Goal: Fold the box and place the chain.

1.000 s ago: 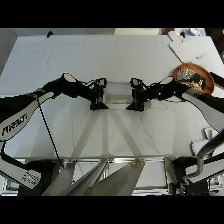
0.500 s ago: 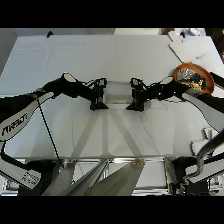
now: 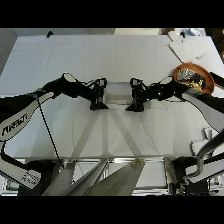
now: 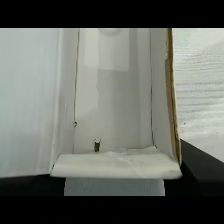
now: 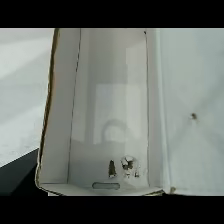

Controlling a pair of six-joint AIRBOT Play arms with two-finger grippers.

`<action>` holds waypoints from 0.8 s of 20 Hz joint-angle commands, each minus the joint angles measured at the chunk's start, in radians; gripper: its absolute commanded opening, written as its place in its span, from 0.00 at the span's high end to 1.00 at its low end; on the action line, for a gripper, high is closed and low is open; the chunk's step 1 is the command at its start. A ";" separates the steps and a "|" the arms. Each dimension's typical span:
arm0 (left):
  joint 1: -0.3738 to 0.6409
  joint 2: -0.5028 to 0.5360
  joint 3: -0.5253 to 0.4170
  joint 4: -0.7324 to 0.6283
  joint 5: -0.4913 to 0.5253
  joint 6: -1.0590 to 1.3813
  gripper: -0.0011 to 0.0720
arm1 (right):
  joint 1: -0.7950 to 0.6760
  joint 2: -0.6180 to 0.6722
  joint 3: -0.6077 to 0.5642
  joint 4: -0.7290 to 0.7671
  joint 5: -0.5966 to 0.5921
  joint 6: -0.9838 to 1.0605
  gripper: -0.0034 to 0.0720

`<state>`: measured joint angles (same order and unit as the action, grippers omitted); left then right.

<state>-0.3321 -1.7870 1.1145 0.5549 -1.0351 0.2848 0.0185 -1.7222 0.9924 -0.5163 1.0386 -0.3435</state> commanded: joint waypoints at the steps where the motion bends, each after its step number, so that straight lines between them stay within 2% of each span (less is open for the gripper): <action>1: 0.000 -0.001 0.000 0.000 -0.001 0.000 0.55 | 0.000 0.012 0.001 -0.001 -0.002 0.007 0.02; 4: 0.000 -0.001 0.000 0.000 -0.001 0.000 0.55 | 0.000 0.069 0.001 -0.030 -0.002 0.013 0.02; 6: 0.000 -0.001 0.000 0.000 -0.001 0.000 0.55 | 0.000 0.132 0.001 -0.138 -0.003 0.063 0.04; 9: 0.000 -0.001 0.000 0.000 -0.001 -0.001 0.55 | 0.000 0.235 0.001 -0.349 -0.002 0.258 0.04; 12: 0.000 0.000 0.000 0.000 -0.001 0.000 0.55 | 0.000 0.323 0.001 -0.422 0.024 0.412 0.05; 13: 0.000 -0.001 0.000 -0.001 -0.001 -0.001 0.55 | 0.000 0.345 0.001 -0.418 0.040 0.426 0.12; 14: 0.000 -0.001 0.000 0.000 -0.001 -0.001 0.55 | 0.000 0.362 0.001 -0.402 0.063 0.426 0.40; 15: 0.000 -0.001 0.000 0.000 -0.001 -0.001 0.55 | 0.000 0.373 0.001 -0.375 0.083 0.426 0.79; 16: 0.000 -0.001 0.000 0.000 -0.001 -0.001 0.55 | 0.000 0.378 0.001 -0.328 0.100 0.423 0.94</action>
<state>-0.3321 -1.7870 1.1145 0.5545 -1.0355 0.2840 0.0185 -1.3880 0.9920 -0.8730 1.0901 0.0292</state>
